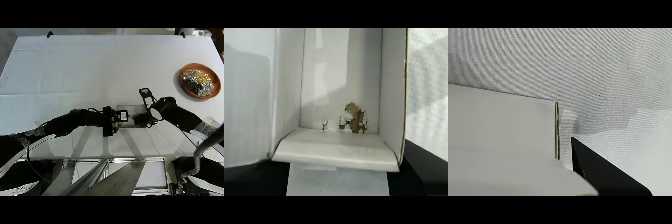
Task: Fold the box and place the chain.
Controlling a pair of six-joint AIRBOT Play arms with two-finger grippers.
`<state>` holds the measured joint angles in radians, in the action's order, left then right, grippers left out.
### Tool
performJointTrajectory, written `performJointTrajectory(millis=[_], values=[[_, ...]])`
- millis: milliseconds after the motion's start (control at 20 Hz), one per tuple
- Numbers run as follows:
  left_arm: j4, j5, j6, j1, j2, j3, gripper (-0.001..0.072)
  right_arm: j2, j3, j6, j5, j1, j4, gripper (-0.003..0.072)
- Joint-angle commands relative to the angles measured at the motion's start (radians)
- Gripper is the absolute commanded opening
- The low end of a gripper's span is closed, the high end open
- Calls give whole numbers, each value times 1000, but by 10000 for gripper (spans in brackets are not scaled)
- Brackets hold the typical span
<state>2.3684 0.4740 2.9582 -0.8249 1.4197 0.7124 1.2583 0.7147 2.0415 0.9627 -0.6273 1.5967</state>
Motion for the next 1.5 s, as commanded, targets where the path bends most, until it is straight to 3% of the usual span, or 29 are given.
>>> performJointTrajectory(millis=[0,100,350,400,500,550,750,900,1150,1300,1450], values=[[-2,1,1,1,-1,0,196,1,4,24,-5,-1,-11,162],[-2,1,1,1,-1,0,196,2,4,35,-9,-3,-20,47],[-2,1,1,1,-1,0,196,2,4,34,-13,-3,-38,13],[-2,0,1,1,-1,0,196,2,4,34,-13,-3,-38,59],[-2,0,1,1,-1,0,196,-2,4,21,-13,-3,-38,343],[-2,1,1,1,-1,0,196,-9,4,10,-9,-3,-32,410],[-2,1,1,1,-1,0,196,-94,4,-190,66,-3,-2,411],[-2,0,1,1,-1,0,196,-217,4,-219,119,-2,98,411],[-2,0,1,1,-1,0,196,-551,4,-271,12,16,351,404],[-2,1,1,1,-1,0,196,-616,4,-300,-159,247,360,388],[-2,1,1,1,-1,0,196,-497,10,-399,-241,591,352,383]])
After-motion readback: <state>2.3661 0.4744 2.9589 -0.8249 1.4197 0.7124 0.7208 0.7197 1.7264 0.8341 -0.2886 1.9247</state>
